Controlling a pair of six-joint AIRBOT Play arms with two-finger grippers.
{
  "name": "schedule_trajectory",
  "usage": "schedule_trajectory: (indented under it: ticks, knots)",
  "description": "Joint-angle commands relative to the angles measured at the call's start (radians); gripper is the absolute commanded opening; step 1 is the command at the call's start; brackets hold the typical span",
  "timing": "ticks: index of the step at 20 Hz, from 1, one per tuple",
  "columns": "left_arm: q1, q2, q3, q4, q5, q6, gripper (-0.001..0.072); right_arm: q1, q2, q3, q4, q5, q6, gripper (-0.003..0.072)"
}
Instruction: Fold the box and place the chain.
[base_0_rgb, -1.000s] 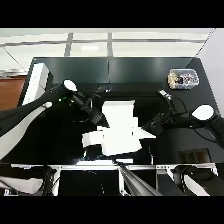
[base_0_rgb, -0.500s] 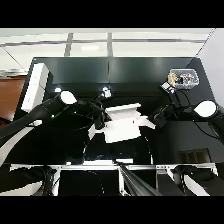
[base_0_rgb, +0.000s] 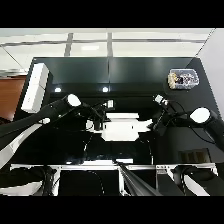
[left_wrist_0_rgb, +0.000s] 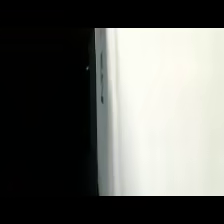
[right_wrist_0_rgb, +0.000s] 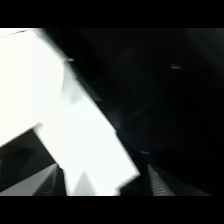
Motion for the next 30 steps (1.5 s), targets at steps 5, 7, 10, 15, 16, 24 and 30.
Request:
schedule_trajectory:
  ticks: [5, 7, 10, 15, 16, 24, 30]
  knots:
    - [-0.001, -0.016, 0.0, 0.006, 0.032, 0.02, 0.0023, 0.13, -0.019, -0.03, 0.052, -0.011, -0.294, 0.0703]
    - [-0.001, -0.022, 0.0, 0.007, 0.031, 0.02, 0.0023, 0.136, -0.019, -0.03, 0.052, -0.01, -0.325, 0.0703]
    - [-0.001, -0.022, 0.0, 0.007, 0.026, 0.016, 0.0023, 0.15, -0.019, -0.03, 0.032, -0.011, -0.349, 0.0703]
    - [-0.001, -0.021, 0.0, 0.006, 0.023, 0.013, 0.0023, 0.151, 0.012, 0.064, -0.111, 0.007, -0.344, 0.0702]
    - [-0.001, -0.021, 0.0, 0.006, 0.023, 0.013, 0.0023, 0.151, 0.02, 0.097, -0.115, 0.018, -0.33, 0.0702]
    - [-0.001, -0.022, 0.0, 0.005, -0.003, 0.009, 0.0023, 0.157, -0.007, 0.018, -0.018, 0.071, -0.325, 0.0702]
    - [-0.001, -0.022, 0.0, 0.006, -0.026, 0.009, 0.0023, 0.259, -0.101, -0.008, 0.019, -0.025, -0.341, 0.0702]
